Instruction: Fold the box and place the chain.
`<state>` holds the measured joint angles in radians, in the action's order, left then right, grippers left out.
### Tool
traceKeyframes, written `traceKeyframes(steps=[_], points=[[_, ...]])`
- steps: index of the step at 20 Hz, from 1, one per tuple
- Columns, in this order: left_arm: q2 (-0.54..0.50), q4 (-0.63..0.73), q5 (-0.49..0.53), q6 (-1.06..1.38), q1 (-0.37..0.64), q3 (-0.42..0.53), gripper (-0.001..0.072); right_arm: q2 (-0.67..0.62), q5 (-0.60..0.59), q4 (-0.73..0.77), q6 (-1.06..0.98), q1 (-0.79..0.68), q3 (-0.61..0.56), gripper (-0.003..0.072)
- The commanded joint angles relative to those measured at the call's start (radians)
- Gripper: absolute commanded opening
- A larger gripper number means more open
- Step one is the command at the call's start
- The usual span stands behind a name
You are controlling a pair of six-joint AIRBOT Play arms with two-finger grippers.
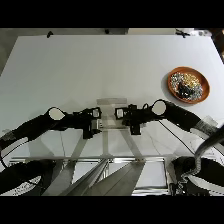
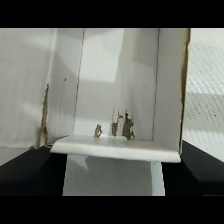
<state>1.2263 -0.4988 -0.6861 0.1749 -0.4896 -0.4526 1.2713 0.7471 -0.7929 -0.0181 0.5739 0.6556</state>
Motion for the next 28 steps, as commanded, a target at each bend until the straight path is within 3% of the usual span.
traceKeyframes(steps=[1, 7, 10, 13, 16, 21, 28], points=[[-0.001, -0.004, 0.001, 0.000, 0.000, 0.000, 0.0270, -0.050, 0.000, -0.076, -0.122, 0.000, 0.000, 0.0007], [-0.001, -0.004, 0.000, 0.000, 0.000, 0.000, 0.0270, -0.249, 0.134, -0.429, -0.649, -0.022, 0.000, 0.0007], [-0.001, -0.004, 0.001, 0.000, 0.000, 0.000, 0.0270, -0.343, 0.219, -0.433, -0.964, -0.090, 0.000, 0.0006], [-0.001, -0.004, 0.001, 0.000, 0.000, 0.000, 0.0270, -0.376, 0.298, -0.433, -1.147, -0.197, 0.000, 0.0007], [-0.001, -0.004, 0.000, 0.000, 0.000, 0.000, 0.0270, -0.375, 0.299, -0.433, -1.305, -0.301, -0.025, 0.0006], [-0.001, -0.004, 0.001, 0.000, 0.000, 0.000, 0.0270, -0.352, 0.193, -0.408, -1.320, -0.356, -0.149, 0.0006], [-0.001, -0.004, 0.001, 0.000, 0.000, 0.000, 0.0270, -0.188, 0.116, 0.008, -1.087, -0.356, -0.188, 0.0006]])
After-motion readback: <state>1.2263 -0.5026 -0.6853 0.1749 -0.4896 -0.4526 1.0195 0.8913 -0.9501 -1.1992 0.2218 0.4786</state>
